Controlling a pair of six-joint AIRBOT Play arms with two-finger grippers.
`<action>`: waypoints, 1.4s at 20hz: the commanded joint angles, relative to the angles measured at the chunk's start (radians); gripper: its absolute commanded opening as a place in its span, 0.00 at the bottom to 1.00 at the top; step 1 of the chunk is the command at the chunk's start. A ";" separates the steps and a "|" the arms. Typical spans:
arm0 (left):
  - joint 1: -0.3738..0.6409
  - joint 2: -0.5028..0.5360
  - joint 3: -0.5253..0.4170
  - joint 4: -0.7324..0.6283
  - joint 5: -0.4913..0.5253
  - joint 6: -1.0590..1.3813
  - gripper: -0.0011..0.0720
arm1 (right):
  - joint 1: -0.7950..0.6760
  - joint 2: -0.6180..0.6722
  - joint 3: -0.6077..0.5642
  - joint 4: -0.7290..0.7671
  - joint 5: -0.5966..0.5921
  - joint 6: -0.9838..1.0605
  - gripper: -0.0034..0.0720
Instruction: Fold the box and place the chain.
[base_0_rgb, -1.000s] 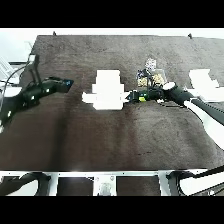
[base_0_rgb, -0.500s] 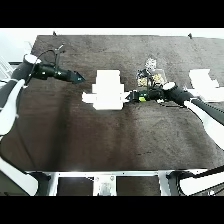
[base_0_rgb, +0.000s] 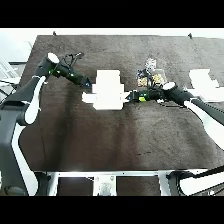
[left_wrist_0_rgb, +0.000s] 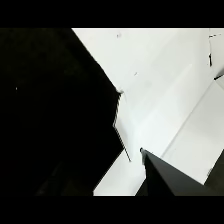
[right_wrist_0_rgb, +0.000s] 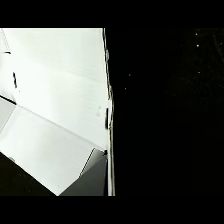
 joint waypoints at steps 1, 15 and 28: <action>-0.008 -0.041 0.021 -0.100 0.002 0.029 0.75 | 0.001 0.001 0.000 0.000 0.000 0.000 0.06; -0.043 -0.078 0.021 -0.186 0.051 0.103 0.71 | 0.001 0.001 0.000 -0.003 0.000 0.000 0.06; -0.043 -0.111 0.021 -0.287 0.048 0.146 0.56 | 0.001 0.001 0.000 -0.004 0.000 0.000 0.06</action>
